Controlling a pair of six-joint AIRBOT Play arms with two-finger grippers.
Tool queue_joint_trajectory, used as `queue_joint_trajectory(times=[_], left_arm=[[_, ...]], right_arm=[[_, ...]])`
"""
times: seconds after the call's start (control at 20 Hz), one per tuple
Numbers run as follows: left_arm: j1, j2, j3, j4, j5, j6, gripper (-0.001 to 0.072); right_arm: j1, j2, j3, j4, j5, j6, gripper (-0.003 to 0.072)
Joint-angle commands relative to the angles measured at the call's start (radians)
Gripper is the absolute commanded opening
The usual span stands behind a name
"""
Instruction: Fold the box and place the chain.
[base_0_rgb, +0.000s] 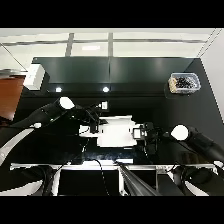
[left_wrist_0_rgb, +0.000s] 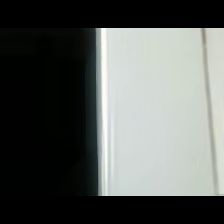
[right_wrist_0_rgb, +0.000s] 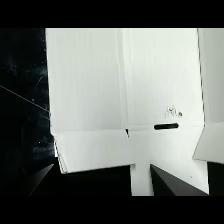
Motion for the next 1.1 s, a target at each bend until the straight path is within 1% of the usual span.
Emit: queue_joint_trajectory(times=[0.0, 0.2, 0.5, 0.7, 0.85, 1.0, 1.05], left_arm=[[0.000, 0.000, 0.000, 0.002, 0.009, 0.000, 0.0029], [0.000, 0.000, 0.000, 0.002, 0.010, 0.000, 0.0029], [0.000, 0.000, 0.000, 0.002, 0.006, 0.000, 0.0029], [0.000, 0.000, 0.000, 0.002, 0.005, -0.001, 0.0029], [0.000, 0.000, 0.000, 0.001, 0.001, -0.005, 0.0029], [-0.001, 0.000, 0.000, 0.001, -0.014, -0.005, 0.0029], [-0.001, 0.000, 0.000, 0.001, -0.020, -0.005, 0.0029]], right_arm=[[0.058, -0.037, 0.000, 0.005, -0.092, -0.011, 0.0687], [0.105, -0.041, 0.001, 0.109, -0.193, -0.011, 0.0687], [0.105, -0.041, 0.018, 0.131, -0.215, -0.003, 0.0687], [0.098, -0.024, 0.053, 0.122, -0.209, 0.072, 0.0688], [0.044, -0.005, 0.064, 0.110, -0.206, 0.151, 0.0687], [0.013, 0.004, 0.083, 0.108, -0.139, 0.142, 0.0687], [0.015, 0.004, 0.086, 0.108, -0.119, 0.106, 0.0687]])
